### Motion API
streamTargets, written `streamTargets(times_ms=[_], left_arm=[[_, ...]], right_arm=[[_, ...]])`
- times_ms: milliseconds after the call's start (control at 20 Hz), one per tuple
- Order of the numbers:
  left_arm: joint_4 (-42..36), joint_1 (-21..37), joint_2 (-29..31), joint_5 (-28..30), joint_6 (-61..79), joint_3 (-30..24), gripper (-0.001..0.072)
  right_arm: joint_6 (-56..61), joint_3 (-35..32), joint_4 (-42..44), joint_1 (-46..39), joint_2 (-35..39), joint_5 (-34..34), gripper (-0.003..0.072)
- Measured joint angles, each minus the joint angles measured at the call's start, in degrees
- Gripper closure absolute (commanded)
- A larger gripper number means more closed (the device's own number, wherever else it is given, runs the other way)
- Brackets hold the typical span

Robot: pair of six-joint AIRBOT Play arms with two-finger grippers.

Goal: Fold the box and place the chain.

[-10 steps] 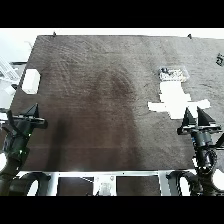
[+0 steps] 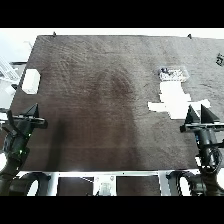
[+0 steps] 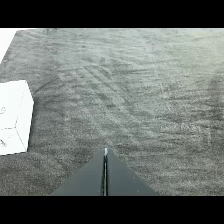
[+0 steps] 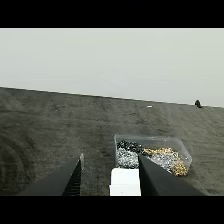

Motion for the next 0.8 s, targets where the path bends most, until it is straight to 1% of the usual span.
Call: streamTargets(times_ms=[50, 150, 250, 350, 400, 500, 550, 600, 700, 750, 800], left_arm=[[-0.02, 0.0, 0.0, 0.0, 0.0, 0.0, 0.0687], [0.0, 0.0, 0.0, 0.0, 0.0, 0.0, 0.0687], [-0.02, 0.0, 0.0, 0.0, 0.0, 0.0, 0.0687], [-0.02, 0.0, 0.0, 0.0, 0.0, 0.0, 0.0687], [-0.02, 0.0, 0.0, 0.0, 0.0, 0.0, 0.0687], [-0.02, 0.0, 0.0, 0.0, 0.0, 0.0, 0.0687], [0.0, 0.0, 0.0, 0.0, 0.0, 0.0, 0.0687], [0.0, 0.0, 0.0, 0.0, 0.0, 0.0, 0.0687], [-0.02, 0.0, 0.0, 0.0, 0.0, 0.0, 0.0687], [-0.02, 0.0, 0.0, 0.0, 0.0, 0.0, 0.0687], [-0.02, 0.0, 0.0, -0.02, 0.0, 0.0, 0.0687]], right_arm=[[0.13, 1.73, 0.0, -0.02, -2.89, -0.92, 0.0261], [0.2, 6.12, 0.0, -0.52, -11.1, -2.23, 0.0261], [-0.37, 12.07, -0.04, -2.01, -21.77, -2.82, 0.0261], [-0.81, 19.19, -0.74, -4.92, -33.66, -1.07, 0.026], [-0.76, 23.1, -1.29, -7.06, -39.91, 1.53, 0.0252], [2.54, 30.71, -3.93, -12.46, -50.88, 9.38, 0.0252], [6.12, 34.38, -7.02, -15.52, -55.82, 13.94, 0.0275], [11.08, 38.45, -11.37, -18.95, -60.67, 19.43, 0.0341], [20.24, 45.57, -20.59, -25.46, -68.5, 29.7, 0.0336], [23.39, 48.26, -23.82, -28.61, -71.14, 33.75, 0.0336], [26.1, 50.62, -26.47, -31.87, -73.11, 37.11, 0.0311]])
